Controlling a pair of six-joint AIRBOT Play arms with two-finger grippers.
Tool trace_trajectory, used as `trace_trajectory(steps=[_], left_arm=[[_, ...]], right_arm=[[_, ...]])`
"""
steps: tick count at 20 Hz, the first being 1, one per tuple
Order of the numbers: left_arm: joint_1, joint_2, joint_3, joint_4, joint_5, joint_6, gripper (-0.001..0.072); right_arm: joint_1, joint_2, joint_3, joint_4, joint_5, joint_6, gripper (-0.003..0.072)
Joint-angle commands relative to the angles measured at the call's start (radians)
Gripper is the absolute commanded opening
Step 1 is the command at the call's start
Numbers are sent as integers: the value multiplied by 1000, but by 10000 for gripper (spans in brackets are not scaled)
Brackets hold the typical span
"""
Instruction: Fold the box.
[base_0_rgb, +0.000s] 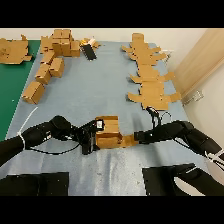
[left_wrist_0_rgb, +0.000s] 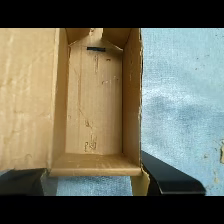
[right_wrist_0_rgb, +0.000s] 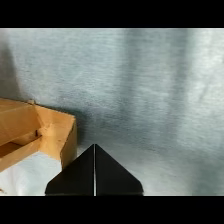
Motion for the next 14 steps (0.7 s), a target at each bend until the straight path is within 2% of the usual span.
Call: trace_trajectory(steps=[1, 6, 11, 12, 13, 14], left_arm=[[0, 0, -1, 0, 0, 0, 428], [0, 0, -1, 0, 0, 0, 428], [0, 0, -1, 0, 0, 0, 427], [0, 0, -1, 0, 0, 0, 427], [0, 0, -1, 0, 0, 0, 427], [0, 0, -1, 0, 0, 0, 428]], right_arm=[[1, -21, -1, 132, 10, -71, 4], [37, -90, 0, 190, -1, -105, 4], [45, -46, 27, 186, 19, -132, 7], [45, -32, 32, 186, 19, -138, 61], [45, -18, 35, 187, 19, -138, 192], [50, -2, 40, 183, 20, -138, 247]])
